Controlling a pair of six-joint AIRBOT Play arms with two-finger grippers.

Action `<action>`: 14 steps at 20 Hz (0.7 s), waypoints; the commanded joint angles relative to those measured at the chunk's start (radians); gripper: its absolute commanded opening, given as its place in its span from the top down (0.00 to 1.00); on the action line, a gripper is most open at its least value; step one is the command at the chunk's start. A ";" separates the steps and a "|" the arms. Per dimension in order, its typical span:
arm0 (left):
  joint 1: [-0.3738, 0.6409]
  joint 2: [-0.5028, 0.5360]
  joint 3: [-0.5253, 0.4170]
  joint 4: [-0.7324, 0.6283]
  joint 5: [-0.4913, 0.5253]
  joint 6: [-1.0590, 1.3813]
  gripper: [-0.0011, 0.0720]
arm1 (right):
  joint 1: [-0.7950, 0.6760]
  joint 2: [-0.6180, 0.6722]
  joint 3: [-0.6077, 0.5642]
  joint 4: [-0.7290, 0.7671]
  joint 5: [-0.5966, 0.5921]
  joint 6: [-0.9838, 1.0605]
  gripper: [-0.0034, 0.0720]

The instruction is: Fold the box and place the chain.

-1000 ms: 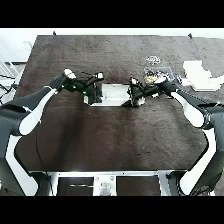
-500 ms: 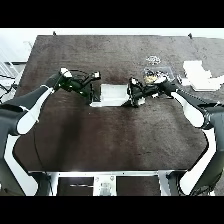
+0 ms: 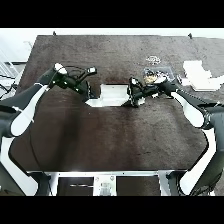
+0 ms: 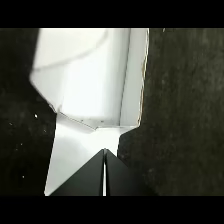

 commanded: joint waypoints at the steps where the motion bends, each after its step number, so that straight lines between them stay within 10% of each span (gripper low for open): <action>1: 0.010 0.083 -0.009 0.014 0.054 -0.174 0.97 | 0.000 0.000 0.000 0.000 0.000 0.001 0.20; 14: 0.057 0.401 -0.361 0.029 0.241 -0.865 0.97 | 0.000 0.000 0.000 0.000 0.000 0.001 0.20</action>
